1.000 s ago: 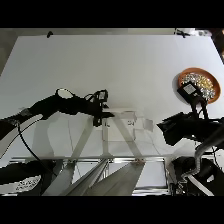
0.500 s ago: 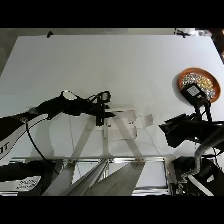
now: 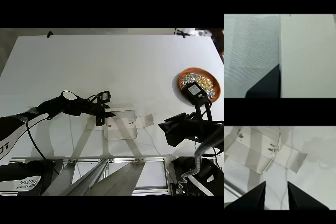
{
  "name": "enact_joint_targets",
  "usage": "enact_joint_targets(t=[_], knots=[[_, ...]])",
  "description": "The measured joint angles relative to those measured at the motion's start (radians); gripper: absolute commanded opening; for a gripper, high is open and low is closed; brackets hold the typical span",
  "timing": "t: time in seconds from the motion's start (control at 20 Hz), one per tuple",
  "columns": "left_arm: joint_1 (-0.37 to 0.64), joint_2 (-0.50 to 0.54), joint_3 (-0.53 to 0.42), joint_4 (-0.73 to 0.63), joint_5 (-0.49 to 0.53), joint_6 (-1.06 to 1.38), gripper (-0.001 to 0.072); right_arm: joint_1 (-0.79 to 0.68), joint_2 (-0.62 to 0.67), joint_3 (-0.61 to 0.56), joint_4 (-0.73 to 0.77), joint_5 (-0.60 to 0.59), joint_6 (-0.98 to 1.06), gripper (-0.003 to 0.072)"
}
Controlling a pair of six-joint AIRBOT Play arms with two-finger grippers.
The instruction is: Fold the box and place the chain.
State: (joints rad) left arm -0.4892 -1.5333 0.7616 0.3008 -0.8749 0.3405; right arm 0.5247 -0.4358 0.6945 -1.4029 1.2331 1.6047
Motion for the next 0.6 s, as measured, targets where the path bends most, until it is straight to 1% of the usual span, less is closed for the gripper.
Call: enact_joint_targets(t=[0.25, 0.6], knots=[[0.000, 0.000, 0.000, 0.002, 0.003, 0.000, 0.0012, 0.000, 0.000, 0.000, -0.001, -0.048, -0.011, 0.0295], [0.000, 0.000, 0.000, 0.002, 0.003, 0.000, 0.0012, 0.000, 0.000, -0.001, -0.009, -0.067, -0.117, 0.0295]])
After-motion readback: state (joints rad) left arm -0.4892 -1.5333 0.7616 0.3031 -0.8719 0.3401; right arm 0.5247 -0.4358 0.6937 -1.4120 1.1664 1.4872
